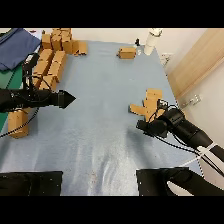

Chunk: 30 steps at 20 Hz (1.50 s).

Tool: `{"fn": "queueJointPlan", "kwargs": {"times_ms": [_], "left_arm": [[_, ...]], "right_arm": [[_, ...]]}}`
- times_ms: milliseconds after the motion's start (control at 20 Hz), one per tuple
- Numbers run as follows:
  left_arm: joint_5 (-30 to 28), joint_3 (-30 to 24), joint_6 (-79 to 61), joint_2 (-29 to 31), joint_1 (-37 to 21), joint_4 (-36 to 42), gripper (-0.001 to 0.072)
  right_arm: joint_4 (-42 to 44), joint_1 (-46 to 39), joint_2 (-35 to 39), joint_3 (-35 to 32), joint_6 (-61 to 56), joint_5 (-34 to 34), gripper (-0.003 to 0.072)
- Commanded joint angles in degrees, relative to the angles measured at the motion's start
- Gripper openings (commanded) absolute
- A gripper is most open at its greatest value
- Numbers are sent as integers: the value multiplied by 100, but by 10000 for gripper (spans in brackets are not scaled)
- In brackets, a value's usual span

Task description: Fold the box.

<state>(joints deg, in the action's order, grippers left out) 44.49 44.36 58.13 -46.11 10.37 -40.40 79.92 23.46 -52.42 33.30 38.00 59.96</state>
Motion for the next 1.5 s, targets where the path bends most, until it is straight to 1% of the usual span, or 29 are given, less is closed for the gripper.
{"fn": "queueJointPlan", "kwargs": {"times_ms": [0, 150, 250, 300, 350, 400, 450, 500, 550, 600, 700, 750, 800, 850, 950, 1000, 1050, 1150, 1250, 1400, 1450], "left_arm": [[-146, 0, 0, 2, -2, 219, 691], [-149, 0, -2, 2, -2, 450, 691], [-142, -2, -2, 2, -2, 468, 691], [-142, -2, 0, 2, -2, 470, 691], [-133, -2, -2, 2, -2, 470, 691], [-76, -2, -2, 2, -2, 470, 691], [17, -2, -2, 2, -2, 468, 692], [129, -2, -2, 2, -2, 468, 692], [232, -2, -2, 2, -2, 468, 692], [310, -2, -2, 2, -2, 466, 692], [350, -2, -2, 2, -2, 463, 692], [310, -2, -2, 2, -2, 455, 692], [225, -2, 7, 2, -2, 461, 692], [164, -2, 55, 2, -2, 470, 692], [39, -2, 225, 2, -2, 470, 692], [-31, -2, 354, 2, -2, 470, 692], [-111, -2, 503, 2, -2, 470, 692], [-208, -2, 745, 2, -2, 470, 692], [-214, -2, 960, -4, -2, 468, 692], [-160, -2, 1408, -39, 0, 470, 693], [-120, -2, 1513, -37, 0, 470, 692]], "right_arm": [[-72, 4, -2, 7, -2, -20, 3], [-114, 7, -7, 7, -7, -179, 3], [120, -4, -9, 11, 2, -529, 2], [133, -101, -7, 96, 223, -654, 2], [140, -385, -13, 354, 732, -435, 2], [133, -817, -28, 710, 1307, -22, 11], [155, -1405, -72, 1143, 1878, 468, 180], [164, -2157, -164, 1628, 2479, 944, 393], [153, -2981, -293, 2063, 3045, 1220, 408], [160, -3751, -426, 2374, 3506, 1241, 409], [289, -5213, -826, 2789, 4365, 831, 462], [619, -5880, -1126, 2959, 4784, 629, 462], [1161, -6443, -1453, 3097, 5230, 540, 462], [1897, -6977, -1843, 3217, 5700, 546, 462], [3392, -7711, -2527, 3303, 6579, 575, 463], [3943, -7917, -2785, 3329, 6953, 588, 463], [4332, -8017, -3014, 3357, 7379, 614, 490], [4468, -8006, -3379, 3458, 7884, 662, 490], [4542, -7928, -3788, 3620, 8024, 732, 490], [5029, -7737, -4321, 3908, 8303, 1292, 490], [5038, -7639, -4424, 3978, 8312, 1440, 490]]}}
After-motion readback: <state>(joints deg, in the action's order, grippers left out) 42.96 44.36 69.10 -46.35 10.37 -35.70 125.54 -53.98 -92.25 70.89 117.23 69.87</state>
